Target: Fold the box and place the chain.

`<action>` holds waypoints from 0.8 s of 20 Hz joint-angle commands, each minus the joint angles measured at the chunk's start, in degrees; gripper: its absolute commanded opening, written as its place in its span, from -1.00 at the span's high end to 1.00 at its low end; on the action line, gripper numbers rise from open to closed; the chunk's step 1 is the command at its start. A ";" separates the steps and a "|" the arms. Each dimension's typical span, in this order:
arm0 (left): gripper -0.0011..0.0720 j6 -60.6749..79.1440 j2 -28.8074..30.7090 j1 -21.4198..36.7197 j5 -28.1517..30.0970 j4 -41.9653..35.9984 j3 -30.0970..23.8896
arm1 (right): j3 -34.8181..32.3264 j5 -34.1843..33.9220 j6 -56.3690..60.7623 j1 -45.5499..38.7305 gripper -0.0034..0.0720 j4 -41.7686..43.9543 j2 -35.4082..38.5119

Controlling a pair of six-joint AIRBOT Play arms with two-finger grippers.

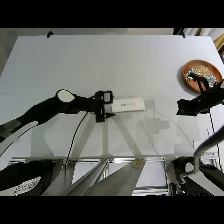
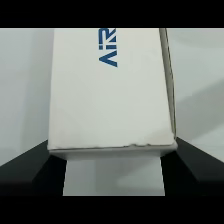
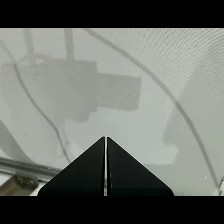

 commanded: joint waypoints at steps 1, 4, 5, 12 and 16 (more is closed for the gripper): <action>0.96 -13.42 7.08 5.20 4.13 0.31 0.02 | 0.07 -0.13 0.02 -0.02 0.87 0.00 -0.04; 0.96 -23.06 12.09 13.60 4.17 5.55 0.02 | 0.07 -0.11 0.02 -0.02 0.87 0.00 -0.04; 0.96 -28.30 13.70 16.61 4.15 9.68 0.02 | 0.07 -0.11 0.02 -0.02 0.87 0.00 -0.02; 0.96 -62.62 19.61 39.78 -4.94 35.50 0.00 | 0.07 -0.11 0.02 -0.02 0.87 0.00 -0.04; 0.97 -69.22 19.56 51.58 -13.05 45.48 -0.39 | 0.07 -0.13 0.02 -0.02 0.87 0.00 -0.04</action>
